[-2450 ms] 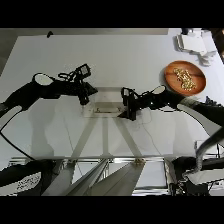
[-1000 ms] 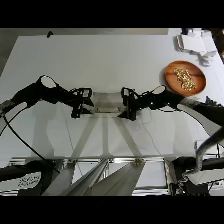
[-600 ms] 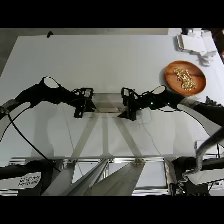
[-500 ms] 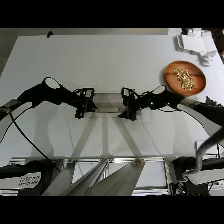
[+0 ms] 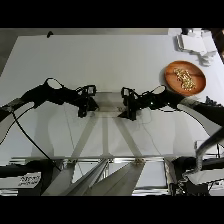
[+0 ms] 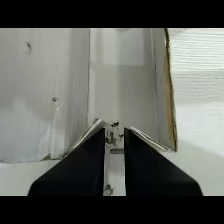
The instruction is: Fold the box and place the chain.
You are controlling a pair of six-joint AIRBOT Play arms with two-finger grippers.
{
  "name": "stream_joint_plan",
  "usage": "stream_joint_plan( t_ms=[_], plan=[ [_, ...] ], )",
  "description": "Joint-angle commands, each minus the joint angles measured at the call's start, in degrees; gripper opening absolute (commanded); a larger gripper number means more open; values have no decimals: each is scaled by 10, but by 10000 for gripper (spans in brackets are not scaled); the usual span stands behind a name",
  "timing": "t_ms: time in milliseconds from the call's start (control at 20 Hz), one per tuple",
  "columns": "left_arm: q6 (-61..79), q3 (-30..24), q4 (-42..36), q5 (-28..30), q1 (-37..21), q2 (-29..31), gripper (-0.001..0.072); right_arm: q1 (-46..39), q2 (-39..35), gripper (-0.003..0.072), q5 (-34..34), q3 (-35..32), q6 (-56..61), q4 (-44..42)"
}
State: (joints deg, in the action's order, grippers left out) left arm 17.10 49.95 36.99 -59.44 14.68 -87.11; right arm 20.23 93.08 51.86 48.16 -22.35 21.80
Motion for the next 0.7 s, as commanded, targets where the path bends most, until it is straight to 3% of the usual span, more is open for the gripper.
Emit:
stream_joint_plan(
  t_ms=[0,150,400,450,500,650],
  plan=[
    [-9,0,1,-20,-21,21,139,0,0,541,0,0,0,0],
    [-24,0,7,-62,-69,71,140,0,0,541,0,0,0,0],
    [-141,0,97,-66,-146,167,130,0,0,541,0,0,0,0],
    [-189,0,115,-66,-158,177,126,0,0,541,0,0,0,0],
    [-261,0,134,-66,-169,181,-2,0,0,541,0,0,0,0],
    [-504,-4,184,-66,-170,169,6,0,0,541,-1,0,0,0]
  ],
)
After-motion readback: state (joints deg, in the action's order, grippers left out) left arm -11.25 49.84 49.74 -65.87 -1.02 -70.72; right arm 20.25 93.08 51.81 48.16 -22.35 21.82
